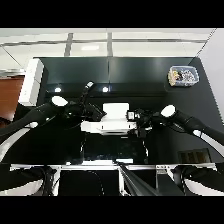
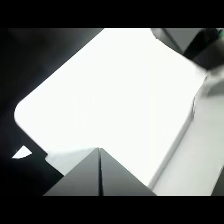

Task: Fold the box and place the chain.

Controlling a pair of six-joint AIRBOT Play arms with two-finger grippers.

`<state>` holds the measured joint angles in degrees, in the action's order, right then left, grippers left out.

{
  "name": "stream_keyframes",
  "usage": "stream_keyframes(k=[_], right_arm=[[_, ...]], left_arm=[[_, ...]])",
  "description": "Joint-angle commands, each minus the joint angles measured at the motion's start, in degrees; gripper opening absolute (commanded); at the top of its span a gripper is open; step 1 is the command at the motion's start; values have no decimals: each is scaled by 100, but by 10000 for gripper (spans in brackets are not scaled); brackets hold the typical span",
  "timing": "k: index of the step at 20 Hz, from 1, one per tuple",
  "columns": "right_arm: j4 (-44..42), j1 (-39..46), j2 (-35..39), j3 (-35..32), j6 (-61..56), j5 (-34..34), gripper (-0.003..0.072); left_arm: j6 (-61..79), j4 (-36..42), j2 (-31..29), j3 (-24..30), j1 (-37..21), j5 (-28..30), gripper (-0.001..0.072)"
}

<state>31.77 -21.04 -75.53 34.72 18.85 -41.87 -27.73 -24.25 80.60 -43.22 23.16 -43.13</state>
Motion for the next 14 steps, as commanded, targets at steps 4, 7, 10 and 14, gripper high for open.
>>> stream_keyframes(k=[4, 7, 10, 14], right_arm=[[2, -4, -2, 2, -2, -4, 188], [2, -4, -2, 4, -2, -4, 188], [0, -4, -2, 4, -4, -2, 189], [0, -4, -2, 2, -4, 0, 188]], left_arm=[[-317, -457, 339, -509, -85, -1010, 23], [-411, -625, 4, -850, -382, -990, 23], [-470, -782, -933, -649, -704, -1001, 23], [997, -35, -2122, 743, -975, -1108, 28]])
